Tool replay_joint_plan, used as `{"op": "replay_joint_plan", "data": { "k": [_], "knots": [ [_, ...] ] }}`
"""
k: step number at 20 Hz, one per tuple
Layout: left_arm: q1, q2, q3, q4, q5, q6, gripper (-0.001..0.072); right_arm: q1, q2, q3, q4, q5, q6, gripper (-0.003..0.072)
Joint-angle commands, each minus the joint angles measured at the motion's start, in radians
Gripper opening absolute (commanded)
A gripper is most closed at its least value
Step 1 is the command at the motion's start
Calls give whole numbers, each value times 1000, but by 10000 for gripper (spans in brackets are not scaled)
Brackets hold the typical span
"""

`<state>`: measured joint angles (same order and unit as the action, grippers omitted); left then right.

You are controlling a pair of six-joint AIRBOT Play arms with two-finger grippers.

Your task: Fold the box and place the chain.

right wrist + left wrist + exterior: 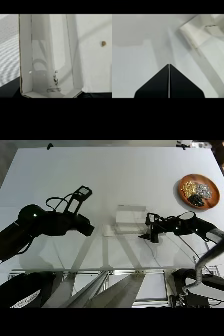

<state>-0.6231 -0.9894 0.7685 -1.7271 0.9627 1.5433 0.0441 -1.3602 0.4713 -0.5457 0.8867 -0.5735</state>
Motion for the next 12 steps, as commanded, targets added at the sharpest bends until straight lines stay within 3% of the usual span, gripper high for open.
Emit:
{"op": "replay_joint_plan", "data": {
  "k": [1, 6, 12],
  "knots": [
    [100, -69, 0, -38, 31, -127, 9, 0, -1, 0, 0, 0, 0, 412],
    [230, -263, 0, -462, 23, 140, 8, 0, -1, 0, 0, 0, 0, 412],
    [242, -386, 0, -547, 43, 186, 9, 0, -1, 0, 0, 0, 0, 412]
  ]
}}
